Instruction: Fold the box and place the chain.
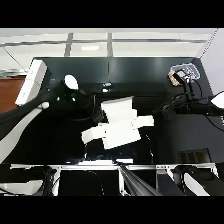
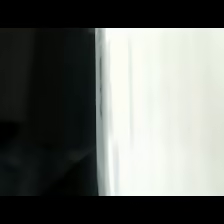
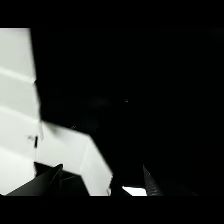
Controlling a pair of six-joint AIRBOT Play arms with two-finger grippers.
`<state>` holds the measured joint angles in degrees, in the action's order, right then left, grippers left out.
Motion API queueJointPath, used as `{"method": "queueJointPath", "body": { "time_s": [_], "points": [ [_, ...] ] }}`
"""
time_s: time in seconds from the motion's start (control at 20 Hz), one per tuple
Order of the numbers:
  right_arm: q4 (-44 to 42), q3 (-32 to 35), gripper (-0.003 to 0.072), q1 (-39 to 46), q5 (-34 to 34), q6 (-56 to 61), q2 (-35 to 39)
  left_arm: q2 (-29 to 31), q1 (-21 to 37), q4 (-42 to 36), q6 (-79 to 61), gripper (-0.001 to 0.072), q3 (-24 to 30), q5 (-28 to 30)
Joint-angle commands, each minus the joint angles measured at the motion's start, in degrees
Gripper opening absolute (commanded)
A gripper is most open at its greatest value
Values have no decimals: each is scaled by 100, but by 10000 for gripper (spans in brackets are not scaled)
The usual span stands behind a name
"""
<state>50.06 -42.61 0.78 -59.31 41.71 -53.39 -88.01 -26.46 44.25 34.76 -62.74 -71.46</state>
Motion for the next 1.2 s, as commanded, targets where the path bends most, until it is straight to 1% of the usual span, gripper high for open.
{"method": "queueJointPath", "body": {
  "time_s": [0.0, 0.05, 0.1, 0.2, 0.3, 0.55, 0.7, 0.75, 0.85, 1.05, 1.15],
  "points": [
    [245, -87, 556, -190, 407, -564, -81, 267, -374, 98, -1836, 28, 649, 1213],
    [249, -13, 556, -306, 442, -892, -105, 225, -437, 140, -2450, 29, 649, 1403],
    [249, 66, 556, -402, 452, -1207, -122, 199, -485, 133, -2721, 28, 649, 1681],
    [251, 247, 556, -575, 450, -1596, -131, 168, -570, 131, -2813, 30, 649, 2361],
    [256, 391, 556, -728, 442, -1749, -131, 136, -568, 133, -2920, 31, 649, 2597],
    [254, 699, 557, -1244, 433, -2426, -131, -101, -562, 133, -2927, 31, 651, 2573],
    [310, 903, 560, -1537, 459, -2594, -136, -160, -562, 136, -2927, 31, 651, 2524],
    [367, 946, 718, -1624, 494, -2594, -136, -160, -562, 136, -2927, 31, 651, 2481],
    [400, 1019, 712, -1843, 643, -2616, -146, -160, -562, 136, -2927, 31, 651, 2426],
    [817, 1029, 710, -2356, 662, -3410, -356, -160, -562, 136, -2924, 31, 651, 2428],
    [901, 1029, 710, -2500, 693, -3613, -501, -160, -562, 136, -2924, 32, 651, 2430]
  ]
}}
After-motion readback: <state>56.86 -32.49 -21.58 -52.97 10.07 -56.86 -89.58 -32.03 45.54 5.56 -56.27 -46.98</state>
